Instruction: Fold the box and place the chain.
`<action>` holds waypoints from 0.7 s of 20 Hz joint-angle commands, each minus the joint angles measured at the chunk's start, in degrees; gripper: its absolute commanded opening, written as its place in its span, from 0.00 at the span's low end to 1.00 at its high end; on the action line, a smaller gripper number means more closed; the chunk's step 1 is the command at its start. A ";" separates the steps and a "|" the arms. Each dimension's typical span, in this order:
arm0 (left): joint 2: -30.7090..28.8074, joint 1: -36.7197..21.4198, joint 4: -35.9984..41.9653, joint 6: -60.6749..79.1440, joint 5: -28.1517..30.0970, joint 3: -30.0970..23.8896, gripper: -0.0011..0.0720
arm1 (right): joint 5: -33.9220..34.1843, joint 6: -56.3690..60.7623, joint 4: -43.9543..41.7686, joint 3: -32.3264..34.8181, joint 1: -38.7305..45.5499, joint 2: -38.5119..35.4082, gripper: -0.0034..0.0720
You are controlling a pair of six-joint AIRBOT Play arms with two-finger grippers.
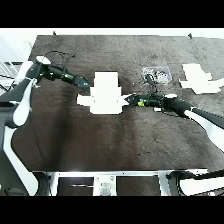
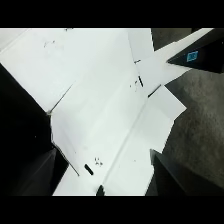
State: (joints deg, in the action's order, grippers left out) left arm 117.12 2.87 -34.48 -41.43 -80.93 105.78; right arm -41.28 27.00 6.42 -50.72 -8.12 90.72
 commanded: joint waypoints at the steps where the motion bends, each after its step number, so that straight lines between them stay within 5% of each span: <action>1: 6.84 2.58 -1.38 -4.46 -2.01 8.70 0.92 | -0.07 -0.98 -0.02 0.04 0.00 0.04 0.05; 8: 11.45 3.74 -0.15 -4.57 -1.18 11.13 0.92 | -0.15 -1.95 0.00 0.04 0.02 0.04 0.05; 10: 11.69 3.74 1.07 -4.57 -1.36 11.13 0.82 | -0.15 -2.19 -0.02 0.04 0.02 0.04 0.05; 14: 11.56 2.78 0.66 -4.55 -1.42 12.07 0.86 | -0.24 -2.14 0.00 0.04 0.04 0.04 0.05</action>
State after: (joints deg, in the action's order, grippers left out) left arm 128.51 6.31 -34.04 -46.02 -82.46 117.08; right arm -41.45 24.93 6.44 -50.70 -8.12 90.74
